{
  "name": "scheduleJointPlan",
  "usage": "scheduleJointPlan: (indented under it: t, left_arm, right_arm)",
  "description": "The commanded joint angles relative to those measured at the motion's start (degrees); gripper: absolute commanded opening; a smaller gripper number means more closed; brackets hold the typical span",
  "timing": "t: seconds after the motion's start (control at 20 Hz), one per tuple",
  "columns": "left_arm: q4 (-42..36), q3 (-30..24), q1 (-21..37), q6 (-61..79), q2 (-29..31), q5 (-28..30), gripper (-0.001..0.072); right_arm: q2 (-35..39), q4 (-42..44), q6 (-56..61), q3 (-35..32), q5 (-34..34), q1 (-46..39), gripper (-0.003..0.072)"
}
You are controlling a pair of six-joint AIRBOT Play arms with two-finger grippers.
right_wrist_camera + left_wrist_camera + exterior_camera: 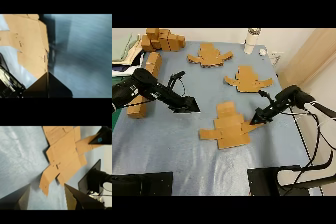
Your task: Fold the box.
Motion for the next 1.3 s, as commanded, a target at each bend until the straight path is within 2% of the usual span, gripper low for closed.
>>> scheduleJointPlan:
  t: [0.0, 0.15, 0.35, 0.5, 0.65, 0.75, 0.8, 0.85, 0.9, 1.05, 1.25]
  left_arm:
    - [-0.92, -2.58, 3.82, 1.09, -0.87, -1.55, 0.0630]
    - [-3.98, -4.87, 5.46, 4.15, -2.67, -2.05, 0.0630]
    - [-8.26, -5.20, 5.64, 8.81, -6.38, -0.96, 0.0630]
    - [-12.74, -5.20, 5.60, 12.79, -10.49, 1.33, 0.0630]
    - [-24.76, -5.18, 5.57, 21.81, -14.88, 0.63, 0.0628]
    - [-28.24, -5.18, 4.94, 25.55, -16.92, -0.48, 0.0627]
    - [-28.26, -5.18, 4.61, 26.51, -17.51, -1.49, 0.0594]
    - [-28.06, -5.18, 4.20, 27.91, -17.88, -3.39, 0.0415]
    - [-27.96, -5.20, 3.80, 29.33, -18.05, -5.29, 0.0353]
    - [-27.80, -5.20, 4.26, 30.73, -18.10, -8.85, 0.0352]
    - [-24.92, -5.20, 5.40, 30.88, -18.10, -9.42, 0.0350]
  right_arm:
    - [4.83, 7.58, -3.80, -6.08, 9.27, 8.35, 0.0003]
    - [10.43, 7.67, -5.40, -11.34, 18.08, 14.08, 0.0003]
    - [17.38, 7.54, -5.44, -16.13, 27.78, 20.90, 0.0003]
    - [19.04, 7.43, -5.25, -16.46, 29.35, 24.35, 0.0003]
    - [19.04, 7.37, -5.25, -16.46, 29.90, 25.86, 0.0003]
    - [19.04, 7.13, -5.25, -16.46, 30.12, 25.94, 0.0003]
    - [19.04, 6.99, -5.25, -16.46, 30.27, 25.94, 0.0003]
    - [19.04, 6.93, -5.25, -16.46, 30.36, 25.94, 0.0003]
    - [19.04, 6.56, -5.25, -16.46, 30.71, 25.94, 0.0003]
    - [18.99, 5.92, -4.57, -16.46, 31.15, 25.94, 0.0003]
    - [18.99, 5.68, -3.69, -16.46, 31.17, 25.94, 0.0003]
